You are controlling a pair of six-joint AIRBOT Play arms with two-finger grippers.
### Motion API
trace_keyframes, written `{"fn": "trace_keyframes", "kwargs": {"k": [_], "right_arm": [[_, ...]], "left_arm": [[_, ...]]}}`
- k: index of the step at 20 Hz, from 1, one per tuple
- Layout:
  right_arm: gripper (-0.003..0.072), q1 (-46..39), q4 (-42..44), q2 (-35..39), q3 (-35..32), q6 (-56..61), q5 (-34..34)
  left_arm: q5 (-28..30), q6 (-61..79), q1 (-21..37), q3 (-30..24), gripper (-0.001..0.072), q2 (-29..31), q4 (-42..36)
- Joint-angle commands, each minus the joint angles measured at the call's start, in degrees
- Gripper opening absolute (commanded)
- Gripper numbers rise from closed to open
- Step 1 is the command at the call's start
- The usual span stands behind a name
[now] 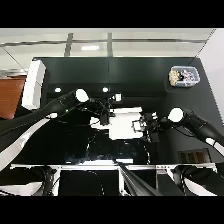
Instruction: Fold the box and place the chain.
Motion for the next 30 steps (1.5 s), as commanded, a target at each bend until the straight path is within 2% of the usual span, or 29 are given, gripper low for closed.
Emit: {"fn": "trace_keyframes", "kwargs": {"k": [1, 7, 13, 19, 23, 26, 27, 30], "right_arm": [[0.0677, 0.0, 0.4, 0.0, 0.0, 0.4, -1.8], [0.0677, -2.2, 0.5, 3.4, 0.0, 4.9, -1.8], [0.0677, -3.8, 10.1, 4.7, 0.0, 8.9, -1.8], [0.0677, -3.7, 11.1, 4.4, 0.0, 9.2, -3.0], [0.0678, -4.7, 12.8, 4.2, 0.0, 9.5, -10.3], [0.0679, -5.0, 14.6, 4.2, 0.0, 6.9, -12.5], [0.072, -5.4, 17.0, 4.1, 0.0, 6.9, -13.9], [0.072, -6.2, 17.7, 4.1, 0.1, 5.0, -14.2]], "left_arm": [[0.0, 0.0, 0.0, 0.0, 0.0027, 0.0, 0.0], [0.0, 0.0, 0.0, 0.0, 0.0027, 0.0, 0.0], [0.0, 0.0, 0.0, 0.0, 0.0027, 0.0, 0.0], [0.0, 0.0, 0.0, 0.0, 0.0028, 0.0, 0.0], [0.0, 0.0, 0.0, 0.0, 0.0027, 0.0, 0.0], [0.0, 0.0, 0.0, 0.0, 0.0027, 0.0, 0.0], [0.0, 0.0, 0.0, 0.0, 0.0027, 0.0, 0.0], [0.0, 0.0, 0.0, 0.0, 0.0027, 0.0, 0.0]]}}
